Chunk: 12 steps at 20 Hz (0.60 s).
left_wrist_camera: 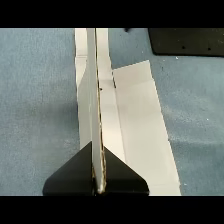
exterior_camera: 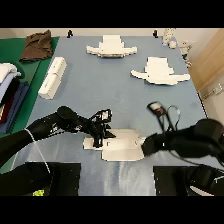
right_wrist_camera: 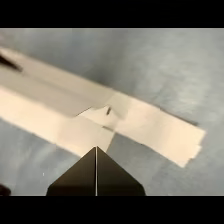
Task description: Fold the box.
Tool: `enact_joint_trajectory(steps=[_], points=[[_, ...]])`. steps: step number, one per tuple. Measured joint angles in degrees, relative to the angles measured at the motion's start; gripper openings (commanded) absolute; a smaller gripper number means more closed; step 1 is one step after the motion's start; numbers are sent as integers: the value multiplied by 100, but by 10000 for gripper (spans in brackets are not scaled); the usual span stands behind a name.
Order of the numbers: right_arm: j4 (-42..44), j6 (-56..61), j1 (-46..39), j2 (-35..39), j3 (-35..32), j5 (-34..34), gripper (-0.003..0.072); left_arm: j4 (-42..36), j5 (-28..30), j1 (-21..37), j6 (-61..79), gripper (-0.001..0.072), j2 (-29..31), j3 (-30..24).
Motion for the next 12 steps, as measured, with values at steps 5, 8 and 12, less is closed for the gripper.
enact_joint_trajectory(steps=[5,8,12], points=[[-664,-970,1840,-262,-579,573,615,7,-9,0,2,16,0,0],[-1333,-1165,2247,-765,-688,931,614,9,-11,0,2,16,0,0],[-2079,-1062,2439,-1309,-710,1292,613,9,-11,0,2,16,0,0]])
